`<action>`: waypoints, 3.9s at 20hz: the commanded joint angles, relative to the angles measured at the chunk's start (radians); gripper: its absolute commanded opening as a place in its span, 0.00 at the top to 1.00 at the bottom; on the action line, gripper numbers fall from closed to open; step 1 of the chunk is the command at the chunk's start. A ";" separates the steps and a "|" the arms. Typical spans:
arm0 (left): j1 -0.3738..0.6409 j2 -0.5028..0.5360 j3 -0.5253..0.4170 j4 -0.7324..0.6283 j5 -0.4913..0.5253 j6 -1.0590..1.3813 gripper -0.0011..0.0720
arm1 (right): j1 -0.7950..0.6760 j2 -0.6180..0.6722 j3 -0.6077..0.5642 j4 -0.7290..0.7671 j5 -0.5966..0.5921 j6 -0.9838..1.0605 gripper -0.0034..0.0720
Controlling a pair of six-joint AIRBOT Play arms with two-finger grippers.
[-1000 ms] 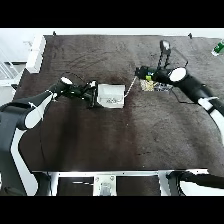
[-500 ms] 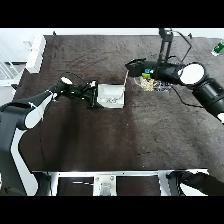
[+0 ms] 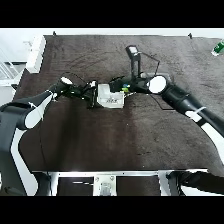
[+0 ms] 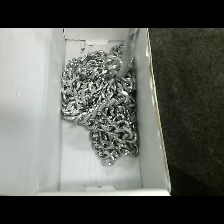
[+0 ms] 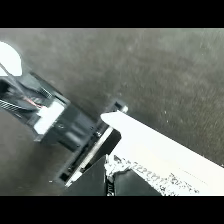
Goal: Fold the box and place the chain.
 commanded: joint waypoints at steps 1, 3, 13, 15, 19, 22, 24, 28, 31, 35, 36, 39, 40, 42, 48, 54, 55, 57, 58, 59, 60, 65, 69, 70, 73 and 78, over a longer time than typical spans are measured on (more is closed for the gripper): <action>0.000 0.000 0.000 0.000 0.000 0.000 0.43 | 0.016 -0.099 -0.008 0.000 -0.070 0.005 0.94; 0.000 0.000 0.000 0.000 0.000 0.000 0.43 | 0.019 -0.156 -0.008 0.000 -0.069 0.013 0.94; 0.000 0.000 0.000 0.000 0.000 0.000 0.43 | -0.192 -0.011 -0.061 -0.136 0.066 -0.021 0.55; 0.000 0.000 0.000 0.000 0.000 0.000 0.43 | -0.286 -0.011 -0.091 -0.136 0.063 -0.036 0.26; 0.000 0.000 0.000 0.000 0.000 0.000 0.43 | -0.363 -0.103 -0.078 -0.128 0.062 -0.146 0.26; 0.000 0.000 0.000 0.000 0.000 0.000 0.43 | -0.368 -0.195 -0.018 -0.128 0.068 -0.399 0.21; 0.000 0.000 0.000 0.000 0.000 0.000 0.43 | -0.372 -0.240 0.035 -0.127 0.139 -0.583 0.15; 0.000 0.000 0.000 0.000 0.000 0.000 0.43 | -0.385 -0.326 0.160 -0.124 0.288 -0.776 0.15; 0.000 0.000 0.000 0.000 0.000 0.000 0.43 | -0.385 -0.367 0.217 -0.125 0.359 -0.914 0.15; 0.000 0.000 0.000 0.000 0.000 0.000 0.43 | -0.390 -0.401 0.251 -0.129 0.389 -1.048 0.15; 0.000 0.000 0.000 0.000 0.000 0.000 0.43 | -0.396 -0.410 0.253 -0.128 0.389 -1.065 0.15; 0.000 0.000 0.000 0.000 0.000 0.000 0.43 | -0.405 -0.447 0.266 -0.136 0.389 -1.087 0.15; 0.000 0.000 0.000 0.000 0.000 0.000 0.43 | -0.405 -0.463 0.277 -0.137 0.388 -1.088 0.15; 0.000 0.000 0.000 0.000 0.000 0.000 0.43 | -0.405 -0.490 0.298 -0.136 0.388 -1.087 0.16; 0.000 0.000 0.000 0.000 0.000 0.000 0.43 | -0.405 -0.513 0.314 -0.136 0.455 -1.074 0.88; 0.000 0.000 0.000 0.000 0.000 0.000 0.43 | -0.404 -0.431 0.349 -0.065 0.625 -0.966 0.94; 0.000 0.000 0.000 0.000 0.000 0.000 0.43 | -0.404 -0.390 0.349 -0.012 0.650 -0.967 0.94; 0.000 0.000 0.000 0.000 0.000 0.000 0.43 | -0.403 -0.310 0.349 0.103 0.708 -0.967 0.94; 0.000 0.000 0.000 0.000 0.000 0.000 0.43 | -0.398 -0.276 0.349 0.150 0.735 -0.967 0.94; 0.000 0.000 0.000 0.000 0.000 0.000 0.43 | -0.393 -0.248 0.349 0.188 0.759 -0.967 0.94; 0.000 0.000 0.000 0.000 0.000 0.000 0.43 | -0.385 -0.227 0.349 0.216 0.780 -0.967 0.94; 0.000 0.000 0.000 0.000 0.000 0.000 0.43 | -0.315 -0.197 0.348 0.270 0.803 -0.958 0.94; 0.000 0.000 0.000 0.000 0.000 0.000 0.43 | -0.270 -0.215 0.348 0.269 0.671 -0.958 0.94; 0.000 0.000 0.000 0.000 0.000 0.000 0.43 | -0.265 -0.223 0.348 0.269 0.660 -0.958 0.94; 0.000 0.000 0.000 0.000 0.000 0.000 0.43 | -0.260 -0.254 0.348 0.269 0.648 -0.959 0.94; 0.000 0.000 0.000 0.000 0.000 0.000 0.43 | -0.261 -0.274 0.348 0.269 0.614 -0.959 0.47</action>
